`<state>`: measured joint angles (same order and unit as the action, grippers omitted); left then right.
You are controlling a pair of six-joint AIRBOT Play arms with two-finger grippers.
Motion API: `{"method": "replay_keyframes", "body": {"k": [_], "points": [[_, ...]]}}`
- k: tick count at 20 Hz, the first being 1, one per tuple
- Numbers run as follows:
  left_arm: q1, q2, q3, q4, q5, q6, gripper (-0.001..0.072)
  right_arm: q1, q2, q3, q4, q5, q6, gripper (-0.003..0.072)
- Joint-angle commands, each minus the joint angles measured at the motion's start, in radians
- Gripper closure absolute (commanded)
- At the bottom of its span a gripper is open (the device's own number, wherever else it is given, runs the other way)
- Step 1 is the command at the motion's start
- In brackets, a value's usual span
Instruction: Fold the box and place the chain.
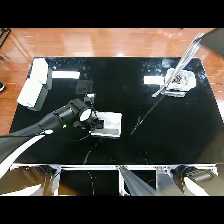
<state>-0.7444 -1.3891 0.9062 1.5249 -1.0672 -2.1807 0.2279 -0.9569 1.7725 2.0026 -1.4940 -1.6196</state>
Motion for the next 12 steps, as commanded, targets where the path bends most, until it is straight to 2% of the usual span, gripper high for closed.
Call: {"method": "replay_keyframes", "body": {"k": [1,5,9,12], "points": [[0.000,0.000,0.001,0.000,0.011,0.000,0.0686,0.125,0.005,-0.041,0.006,-0.080,0.050,0.0663],[0.000,0.000,0.001,0.000,0.012,0.000,0.0686,0.240,0.004,-0.105,0.061,-0.043,0.084,0.0663],[0.000,0.000,0.001,0.000,0.011,0.000,0.0686,0.355,0.000,-0.197,0.095,0.097,0.095,0.0663],[-0.001,0.000,0.001,0.000,0.011,0.000,0.0686,0.431,-0.029,-0.216,0.095,0.184,0.098,0.0664]]}}
